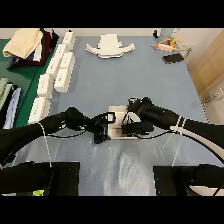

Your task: Fold the box.

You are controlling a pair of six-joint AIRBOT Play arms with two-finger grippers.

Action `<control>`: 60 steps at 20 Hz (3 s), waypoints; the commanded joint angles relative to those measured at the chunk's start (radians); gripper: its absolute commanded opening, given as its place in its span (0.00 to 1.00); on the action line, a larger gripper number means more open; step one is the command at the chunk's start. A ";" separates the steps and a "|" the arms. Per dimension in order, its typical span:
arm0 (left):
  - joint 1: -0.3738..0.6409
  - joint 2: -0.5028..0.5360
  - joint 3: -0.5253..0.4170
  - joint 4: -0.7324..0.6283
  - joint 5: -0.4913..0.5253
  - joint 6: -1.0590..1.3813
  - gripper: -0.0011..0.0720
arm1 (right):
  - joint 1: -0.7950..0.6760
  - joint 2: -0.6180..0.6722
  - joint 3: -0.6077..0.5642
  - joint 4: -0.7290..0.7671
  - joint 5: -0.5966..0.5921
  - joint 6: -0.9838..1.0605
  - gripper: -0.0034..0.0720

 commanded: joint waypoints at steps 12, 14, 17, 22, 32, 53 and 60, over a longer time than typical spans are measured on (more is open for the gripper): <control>0.000 0.001 0.000 0.000 0.001 -0.001 0.70 | -0.003 0.001 0.000 -0.061 0.001 0.023 0.05; 0.000 0.001 0.000 0.000 0.001 -0.001 0.70 | -0.003 0.001 0.000 -0.060 0.001 0.023 0.05; 0.000 0.001 0.000 0.001 0.001 -0.001 0.70 | -0.003 0.001 0.000 -0.060 0.004 0.014 0.49; 0.000 0.001 0.000 0.001 0.001 -0.001 0.70 | -0.003 0.016 0.002 -0.047 0.035 0.013 0.72; 0.000 0.001 0.000 0.000 0.001 -0.001 0.70 | -0.130 0.289 0.054 -0.055 0.084 -0.108 0.10; 0.000 0.001 0.000 0.000 0.001 -0.001 0.70 | -0.772 -0.232 0.059 1.244 0.215 -1.410 0.05; 0.000 0.001 0.000 0.001 0.001 -0.002 0.70 | -0.631 -0.132 0.044 1.046 0.215 -1.466 0.05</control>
